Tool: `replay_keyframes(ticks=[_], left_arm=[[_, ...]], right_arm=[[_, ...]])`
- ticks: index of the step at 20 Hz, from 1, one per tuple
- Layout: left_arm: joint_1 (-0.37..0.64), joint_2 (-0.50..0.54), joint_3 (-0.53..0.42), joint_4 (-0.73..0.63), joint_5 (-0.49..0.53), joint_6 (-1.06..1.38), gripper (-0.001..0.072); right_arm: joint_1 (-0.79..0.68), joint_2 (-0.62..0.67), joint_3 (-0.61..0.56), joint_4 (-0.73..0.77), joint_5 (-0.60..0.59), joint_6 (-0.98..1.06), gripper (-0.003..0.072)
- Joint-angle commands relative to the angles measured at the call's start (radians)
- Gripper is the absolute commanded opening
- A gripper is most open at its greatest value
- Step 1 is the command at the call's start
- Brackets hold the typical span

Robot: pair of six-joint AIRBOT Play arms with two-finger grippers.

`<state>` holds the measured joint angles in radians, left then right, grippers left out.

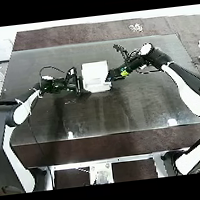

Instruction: Fold the box and place the chain.

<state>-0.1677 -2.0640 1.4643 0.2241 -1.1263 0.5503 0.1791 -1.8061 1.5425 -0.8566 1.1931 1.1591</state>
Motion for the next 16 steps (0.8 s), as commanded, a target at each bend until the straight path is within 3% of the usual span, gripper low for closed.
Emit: replay_keyframes(ticks=[1,11,16], left_arm=[[0.000,0.000,0.000,0.000,0.000,0.000,0.0471],[0.000,0.000,0.000,0.000,0.000,0.000,0.0471],[0.000,0.000,0.000,0.000,-0.001,0.000,0.0471]], right_arm=[[0.018,-0.006,0.013,-0.043,0.002,0.072,0.0512],[0.107,-0.016,0.096,-0.311,-0.003,0.230,0.0511],[0.126,-0.044,0.103,-0.342,-0.008,0.287,0.0511]])
